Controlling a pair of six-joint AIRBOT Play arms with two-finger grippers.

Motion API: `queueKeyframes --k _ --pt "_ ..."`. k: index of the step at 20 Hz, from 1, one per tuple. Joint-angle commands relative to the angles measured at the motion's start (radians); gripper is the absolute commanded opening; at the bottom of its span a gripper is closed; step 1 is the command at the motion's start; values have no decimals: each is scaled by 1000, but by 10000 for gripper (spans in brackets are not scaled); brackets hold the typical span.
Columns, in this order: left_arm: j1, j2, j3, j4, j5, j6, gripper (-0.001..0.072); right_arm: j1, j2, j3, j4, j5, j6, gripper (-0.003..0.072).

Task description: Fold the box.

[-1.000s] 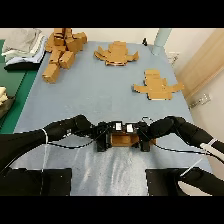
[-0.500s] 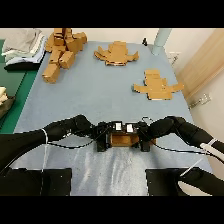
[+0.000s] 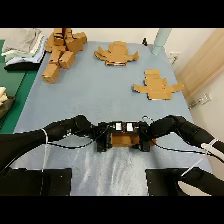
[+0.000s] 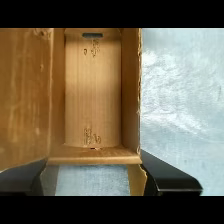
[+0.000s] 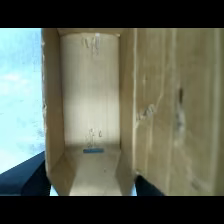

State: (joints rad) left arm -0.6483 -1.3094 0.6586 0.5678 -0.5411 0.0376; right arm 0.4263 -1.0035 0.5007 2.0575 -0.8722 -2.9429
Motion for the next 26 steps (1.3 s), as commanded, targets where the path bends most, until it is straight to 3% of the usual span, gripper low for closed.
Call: queueKeyframes --k 1,7,10,15,18,23,24,25,26 --pt "1 0 1 0 0 0 522 -2 27 5 -80 -25 91 720" --pt "1 0 1 0 0 0 521 -2 145 7 -241 -106 283 720" --pt "1 0 1 0 0 0 522 -2 216 7 -248 -183 346 719" --pt "1 0 1 0 0 0 521 -2 315 6 -72 -424 921 718" --pt "1 0 1 0 0 0 522 2 325 6 63 -418 1173 718" --pt "1 0 1 0 0 0 522 31 317 4 86 -224 1518 705" --pt "1 0 1 0 0 0 522 31 306 4 110 -175 1558 597" --pt "1 0 1 0 0 0 521 31 287 4 167 -128 1564 424" --pt "1 0 1 0 0 0 522 31 266 4 208 -81 1563 363"
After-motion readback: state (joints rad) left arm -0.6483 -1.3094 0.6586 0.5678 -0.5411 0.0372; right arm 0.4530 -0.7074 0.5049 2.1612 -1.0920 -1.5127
